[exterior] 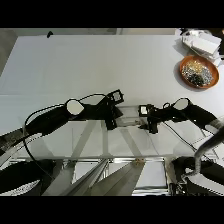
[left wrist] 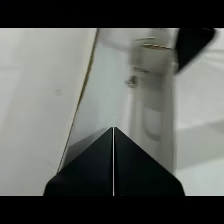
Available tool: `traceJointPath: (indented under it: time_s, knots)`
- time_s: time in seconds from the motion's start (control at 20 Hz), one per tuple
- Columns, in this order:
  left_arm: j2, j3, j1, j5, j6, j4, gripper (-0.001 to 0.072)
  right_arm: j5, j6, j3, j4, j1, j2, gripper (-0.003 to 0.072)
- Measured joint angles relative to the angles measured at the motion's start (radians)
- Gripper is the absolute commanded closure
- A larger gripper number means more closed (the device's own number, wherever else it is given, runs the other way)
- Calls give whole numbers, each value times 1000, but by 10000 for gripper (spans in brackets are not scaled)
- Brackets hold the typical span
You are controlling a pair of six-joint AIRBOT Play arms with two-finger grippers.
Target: Fold the box and place the chain.
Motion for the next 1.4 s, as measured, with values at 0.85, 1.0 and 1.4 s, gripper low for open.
traceJointPath:
  time_s: [0.85,1.0,1.4]
  knots:
    - [-11,-2,-7,162,-77,-9,708,0,0,0,0,0,0,368]
    - [56,-12,-7,148,-142,81,709,0,0,0,0,0,0,368]
    - [155,-146,-8,55,-283,211,709,0,0,0,0,0,0,368]
